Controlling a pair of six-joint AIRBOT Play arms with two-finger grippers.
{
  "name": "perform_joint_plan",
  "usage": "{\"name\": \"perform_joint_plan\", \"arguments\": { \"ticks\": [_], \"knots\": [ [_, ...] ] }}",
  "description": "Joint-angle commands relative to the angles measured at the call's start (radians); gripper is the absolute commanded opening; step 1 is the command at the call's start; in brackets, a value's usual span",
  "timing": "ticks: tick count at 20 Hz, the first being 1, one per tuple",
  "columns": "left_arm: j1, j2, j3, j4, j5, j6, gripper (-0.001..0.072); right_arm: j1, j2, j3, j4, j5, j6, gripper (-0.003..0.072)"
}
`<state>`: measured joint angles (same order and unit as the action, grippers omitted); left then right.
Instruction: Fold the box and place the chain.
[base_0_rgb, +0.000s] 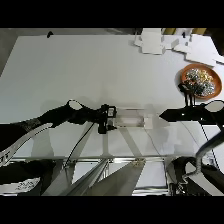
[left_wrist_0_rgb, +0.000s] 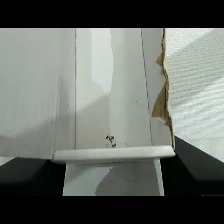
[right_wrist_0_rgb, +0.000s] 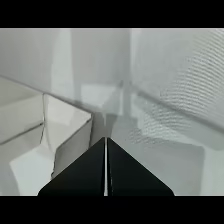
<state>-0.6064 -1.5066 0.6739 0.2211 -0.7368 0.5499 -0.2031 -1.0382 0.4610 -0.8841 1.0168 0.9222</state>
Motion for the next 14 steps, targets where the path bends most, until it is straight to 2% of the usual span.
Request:
{"name": "perform_joint_plan", "arguments": {
  "ticks": [1,6,12,14],
  "knots": [
    [0.000,0.000,0.000,0.000,0.000,0.000,0.0152,0.014,-0.091,-0.006,-0.010,0.047,0.046,0.0018],
    [0.000,0.000,0.000,0.000,0.000,0.000,0.0152,0.088,-0.163,-0.014,0.053,0.038,0.027,0.0018],
    [0.000,0.000,0.000,0.000,0.000,0.000,0.0152,0.090,-0.075,-0.014,0.138,0.074,0.012,0.0020],
    [0.000,0.000,0.000,0.000,0.000,0.000,0.0152,0.090,-0.074,-0.015,0.179,0.106,0.013,0.0122]
  ]
}}
